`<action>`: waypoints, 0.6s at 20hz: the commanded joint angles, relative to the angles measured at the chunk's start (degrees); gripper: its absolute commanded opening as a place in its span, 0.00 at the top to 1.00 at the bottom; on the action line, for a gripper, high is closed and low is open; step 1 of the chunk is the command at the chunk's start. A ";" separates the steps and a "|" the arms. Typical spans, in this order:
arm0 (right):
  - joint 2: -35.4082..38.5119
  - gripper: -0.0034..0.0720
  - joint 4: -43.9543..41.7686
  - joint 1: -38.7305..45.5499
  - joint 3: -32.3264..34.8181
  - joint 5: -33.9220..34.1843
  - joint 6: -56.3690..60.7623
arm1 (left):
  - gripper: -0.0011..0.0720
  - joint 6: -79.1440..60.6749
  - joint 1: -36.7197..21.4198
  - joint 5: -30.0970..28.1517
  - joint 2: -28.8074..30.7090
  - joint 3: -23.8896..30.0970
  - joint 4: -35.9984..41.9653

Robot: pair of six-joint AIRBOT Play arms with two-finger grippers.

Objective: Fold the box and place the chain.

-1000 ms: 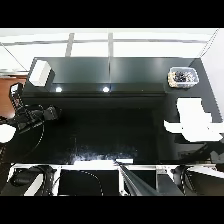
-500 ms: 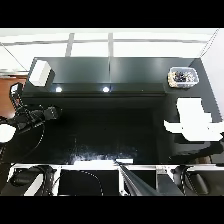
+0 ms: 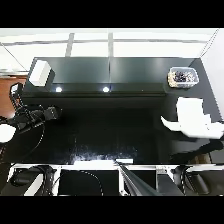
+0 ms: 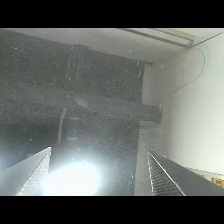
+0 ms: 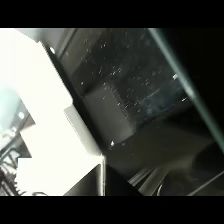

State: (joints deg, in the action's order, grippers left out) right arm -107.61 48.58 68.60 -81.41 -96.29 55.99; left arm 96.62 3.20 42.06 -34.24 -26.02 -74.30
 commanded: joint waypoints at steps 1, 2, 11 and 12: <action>2.16 0.94 -1.31 -0.50 2.95 -0.39 -1.99 | 0.02 0.04 0.02 0.04 -0.02 -0.04 -0.17; 3.39 0.94 -1.68 -0.79 4.31 0.26 -2.27 | 0.02 0.04 0.02 0.04 -0.02 -0.04 -0.15; 22.14 0.94 -26.75 -14.64 32.35 12.72 -9.90 | 0.02 -0.66 0.02 0.09 -0.02 -0.04 0.04; 25.53 0.94 -28.79 -18.05 36.00 16.04 -9.68 | 0.02 -0.66 0.02 0.24 -0.02 -0.04 0.02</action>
State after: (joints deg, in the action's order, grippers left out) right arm -89.78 29.32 57.21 -55.31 -88.23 48.80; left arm 96.14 3.22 42.15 -34.24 -26.02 -74.32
